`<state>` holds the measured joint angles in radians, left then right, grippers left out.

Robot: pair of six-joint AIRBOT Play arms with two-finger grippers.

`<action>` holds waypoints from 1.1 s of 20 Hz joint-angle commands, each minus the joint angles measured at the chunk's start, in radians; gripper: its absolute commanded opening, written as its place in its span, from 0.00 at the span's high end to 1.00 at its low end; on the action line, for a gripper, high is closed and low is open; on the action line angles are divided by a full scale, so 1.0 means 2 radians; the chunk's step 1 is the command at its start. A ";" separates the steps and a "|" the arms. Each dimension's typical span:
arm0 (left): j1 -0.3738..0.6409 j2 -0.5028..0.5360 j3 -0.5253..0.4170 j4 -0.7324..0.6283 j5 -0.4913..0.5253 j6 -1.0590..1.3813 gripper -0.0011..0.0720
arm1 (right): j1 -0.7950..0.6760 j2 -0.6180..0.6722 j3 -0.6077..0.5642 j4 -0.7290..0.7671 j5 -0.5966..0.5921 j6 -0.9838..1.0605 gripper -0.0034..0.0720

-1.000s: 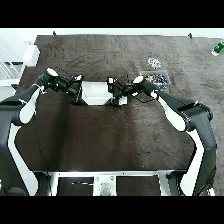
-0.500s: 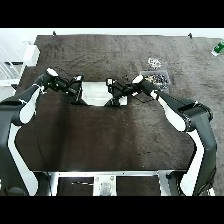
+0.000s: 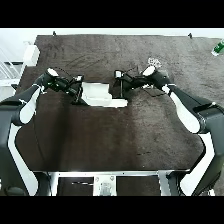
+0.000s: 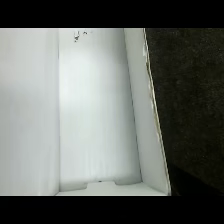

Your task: Fold the box and place the chain.

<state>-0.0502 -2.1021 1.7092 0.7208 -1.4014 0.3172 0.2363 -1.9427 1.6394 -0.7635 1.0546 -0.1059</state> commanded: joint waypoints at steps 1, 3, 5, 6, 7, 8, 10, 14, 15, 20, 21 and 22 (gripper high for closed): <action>0.000 0.000 0.000 -0.001 0.003 -0.001 0.23 | -0.020 0.023 0.000 -0.024 0.014 0.039 0.00; 0.000 0.000 0.000 -0.002 0.003 -0.001 0.23 | -0.018 0.027 0.000 0.008 0.044 0.039 0.01; 0.000 0.000 0.000 -0.002 0.003 -0.001 0.23 | -0.012 0.028 0.000 0.058 0.083 0.039 0.27; 0.000 0.000 0.000 -0.002 0.003 -0.001 0.23 | -0.008 0.028 0.000 0.077 0.103 0.039 0.64; 0.000 0.000 0.000 -0.002 0.003 -0.001 0.22 | -0.004 0.028 0.000 0.096 0.120 0.039 0.94; 0.000 0.000 0.000 -0.002 0.003 -0.001 0.23 | 0.001 0.027 -0.001 0.115 0.118 0.042 0.93; 0.000 0.000 0.000 -0.002 0.003 -0.001 0.22 | 0.016 0.027 -0.002 0.141 0.083 0.049 0.93; 0.000 0.000 0.000 -0.002 0.003 -0.001 0.23 | 0.044 0.017 -0.002 0.146 -0.038 0.100 0.93; 0.000 0.000 0.000 -0.003 0.003 -0.001 0.22 | 0.047 0.012 -0.002 0.146 -0.054 0.102 0.93; 0.000 0.000 0.000 -0.003 0.003 -0.001 0.23 | 0.049 -0.004 -0.002 0.144 -0.134 0.119 0.93; 0.000 0.000 0.000 -0.003 0.003 -0.001 0.23 | 0.049 -0.006 -0.002 0.144 -0.140 0.119 0.93; 0.000 0.000 0.000 -0.003 0.003 -0.001 0.22 | 0.049 -0.010 -0.002 0.139 -0.140 0.119 0.93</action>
<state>-0.0502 -2.1021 1.7088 0.7136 -1.3903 0.3115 0.3298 -1.9457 1.6352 -0.4770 0.8539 0.1154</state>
